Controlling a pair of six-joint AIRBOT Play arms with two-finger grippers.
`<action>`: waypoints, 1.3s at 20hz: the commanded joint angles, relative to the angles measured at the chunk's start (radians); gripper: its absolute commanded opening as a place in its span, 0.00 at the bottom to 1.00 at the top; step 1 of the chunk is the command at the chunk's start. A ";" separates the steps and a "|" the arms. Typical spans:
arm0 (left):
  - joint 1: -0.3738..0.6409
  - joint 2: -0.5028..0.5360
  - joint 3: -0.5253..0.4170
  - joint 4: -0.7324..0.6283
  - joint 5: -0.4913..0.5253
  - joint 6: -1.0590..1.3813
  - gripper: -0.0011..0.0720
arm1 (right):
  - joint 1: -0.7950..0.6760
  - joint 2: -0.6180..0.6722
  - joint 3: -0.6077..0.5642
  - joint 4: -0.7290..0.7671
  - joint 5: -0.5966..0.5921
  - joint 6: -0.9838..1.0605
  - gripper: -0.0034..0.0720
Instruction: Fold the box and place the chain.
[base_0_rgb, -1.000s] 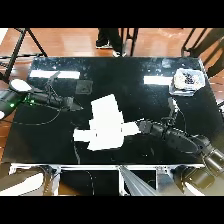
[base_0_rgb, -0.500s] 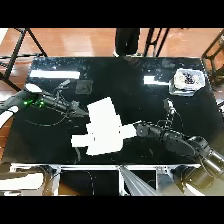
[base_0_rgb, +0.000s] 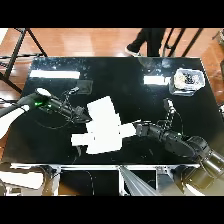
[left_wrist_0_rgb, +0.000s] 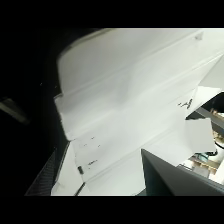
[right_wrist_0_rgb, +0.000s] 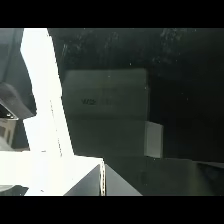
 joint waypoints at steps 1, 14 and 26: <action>-0.011 -0.039 0.000 -0.142 -0.022 0.133 0.88 | 0.001 0.000 0.000 0.000 0.006 0.000 0.07; -0.059 -0.042 0.000 -0.126 -0.045 0.339 0.88 | 0.001 0.000 0.000 -0.013 0.027 0.000 0.07; -0.059 -0.042 0.000 -0.168 -0.101 0.342 0.42 | 0.001 0.000 0.000 -0.018 0.027 0.005 0.07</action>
